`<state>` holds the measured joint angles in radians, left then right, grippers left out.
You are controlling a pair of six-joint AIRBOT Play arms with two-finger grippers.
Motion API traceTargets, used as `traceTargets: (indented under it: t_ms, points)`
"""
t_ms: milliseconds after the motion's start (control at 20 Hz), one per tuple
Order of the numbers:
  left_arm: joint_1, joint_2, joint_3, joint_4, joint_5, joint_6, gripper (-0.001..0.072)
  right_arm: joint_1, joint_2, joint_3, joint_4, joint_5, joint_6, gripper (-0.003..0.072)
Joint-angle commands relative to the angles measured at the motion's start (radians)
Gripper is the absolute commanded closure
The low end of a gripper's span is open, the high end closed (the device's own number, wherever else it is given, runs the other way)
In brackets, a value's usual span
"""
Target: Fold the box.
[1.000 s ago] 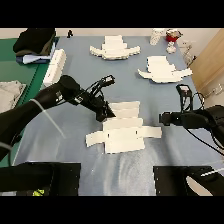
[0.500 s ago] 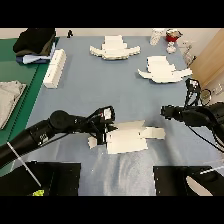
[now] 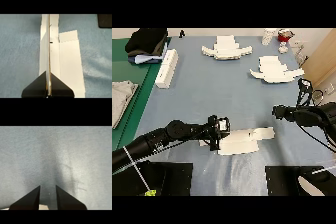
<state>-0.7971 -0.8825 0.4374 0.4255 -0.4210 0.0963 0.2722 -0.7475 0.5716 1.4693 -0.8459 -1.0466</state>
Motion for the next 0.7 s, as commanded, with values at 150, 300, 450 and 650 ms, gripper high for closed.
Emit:
traceTargets:
  t_ms: [150, 300, 450, 650]
  points:
    - [0.089, -0.028, 0.068, 0.000, -0.159, 0.001, 0.0699, 0.000, -0.002, 0.000, 0.005, 0.001, 0.001, 0.0381]
    - [0.173, -0.107, 0.136, 0.000, -0.294, 0.001, 0.0699, 0.000, -0.002, 0.000, 0.007, 0.001, 0.001, 0.0381]
    - [0.204, -0.185, 0.185, -0.001, -0.353, 0.001, 0.0699, 0.000, -0.002, 0.000, 0.020, 0.001, 0.001, 0.0382]
    - [0.205, -0.243, 0.192, -0.007, -0.359, -0.001, 0.0698, 0.000, -0.002, 0.000, 0.020, 0.001, 0.001, 0.0381]
